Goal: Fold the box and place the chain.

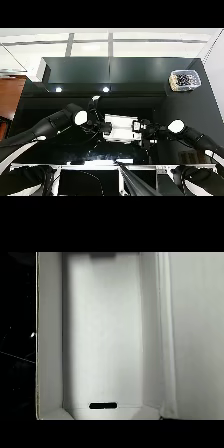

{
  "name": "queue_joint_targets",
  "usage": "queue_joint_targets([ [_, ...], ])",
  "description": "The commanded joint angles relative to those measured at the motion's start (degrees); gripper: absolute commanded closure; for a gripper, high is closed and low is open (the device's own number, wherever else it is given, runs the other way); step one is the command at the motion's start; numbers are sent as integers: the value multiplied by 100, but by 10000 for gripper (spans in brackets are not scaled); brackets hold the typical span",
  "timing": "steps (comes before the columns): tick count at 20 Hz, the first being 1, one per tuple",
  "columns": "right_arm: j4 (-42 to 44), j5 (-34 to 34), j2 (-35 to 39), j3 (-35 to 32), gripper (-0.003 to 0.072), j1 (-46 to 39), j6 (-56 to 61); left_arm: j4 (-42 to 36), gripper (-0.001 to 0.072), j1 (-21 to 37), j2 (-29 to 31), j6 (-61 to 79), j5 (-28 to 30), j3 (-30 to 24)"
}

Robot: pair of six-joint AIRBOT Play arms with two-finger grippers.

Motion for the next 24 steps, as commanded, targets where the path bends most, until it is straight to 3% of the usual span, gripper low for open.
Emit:
queue_joint_targets([
  [1, 0, 0, -2, -2, 149, 2, 2, 890, 89, -345, -129, -868, -551, 310],
  [2, 2, 0, -2, -2, 148, 2, 2, 1060, 172, -457, -184, -1038, -636, 378],
  [11, 0, 2, -2, -2, 149, 2, 2, 1397, 231, -1029, -575, -2092, -782, 833],
  [13, 0, 2, -2, -2, 149, 2, 2, 1390, 359, -1038, -680, -2094, -813, 931],
  [20, 0, 0, -2, -2, 149, 2, 2, 1384, 383, -1016, -774, -2352, -732, 944],
  [22, 0, 0, -2, -2, 149, 2, 2, 1388, 435, -1016, -826, -2352, -732, 944],
  [24, 0, 0, -2, -2, 149, 2, 2, 1384, 436, -1016, -831, -2371, -739, 946],
])
